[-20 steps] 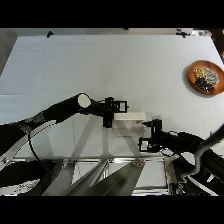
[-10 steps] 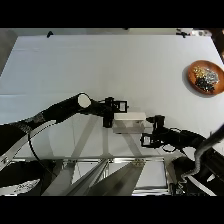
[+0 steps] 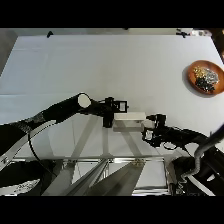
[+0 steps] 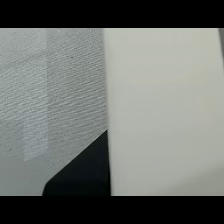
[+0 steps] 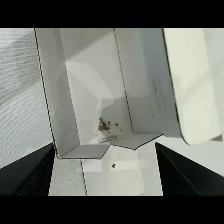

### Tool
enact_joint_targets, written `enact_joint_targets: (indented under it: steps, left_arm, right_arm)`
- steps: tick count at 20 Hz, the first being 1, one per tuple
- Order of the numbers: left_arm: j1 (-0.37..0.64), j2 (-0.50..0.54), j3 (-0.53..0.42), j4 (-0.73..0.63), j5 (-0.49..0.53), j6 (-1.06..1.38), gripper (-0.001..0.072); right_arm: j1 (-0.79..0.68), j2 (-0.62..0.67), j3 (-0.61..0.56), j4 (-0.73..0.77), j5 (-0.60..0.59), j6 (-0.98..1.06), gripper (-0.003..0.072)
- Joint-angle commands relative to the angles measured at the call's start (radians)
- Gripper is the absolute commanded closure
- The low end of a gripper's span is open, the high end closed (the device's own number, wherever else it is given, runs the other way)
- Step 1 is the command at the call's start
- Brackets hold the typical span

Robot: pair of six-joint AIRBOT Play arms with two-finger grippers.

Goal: Fold the box and place the chain.

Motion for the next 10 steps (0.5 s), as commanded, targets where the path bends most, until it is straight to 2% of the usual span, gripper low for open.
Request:
enact_joint_targets:
  steps: [1,5,10]
  left_arm:
    - [-0.001,-0.001,0.000,0.000,0.000,0.000,0.0694]
    - [-0.001,-0.001,0.000,0.000,0.000,0.000,0.0694]
    - [-0.001,-0.001,0.000,0.000,0.000,0.000,0.0694]
  right_arm:
    - [-0.067,0.000,0.005,0.113,0.041,-0.079,-0.0009]
    - [-0.117,-0.001,0.005,0.246,0.054,-0.188,-0.0009]
    - [-0.120,-0.031,0.005,0.303,0.043,-0.221,-0.0007]
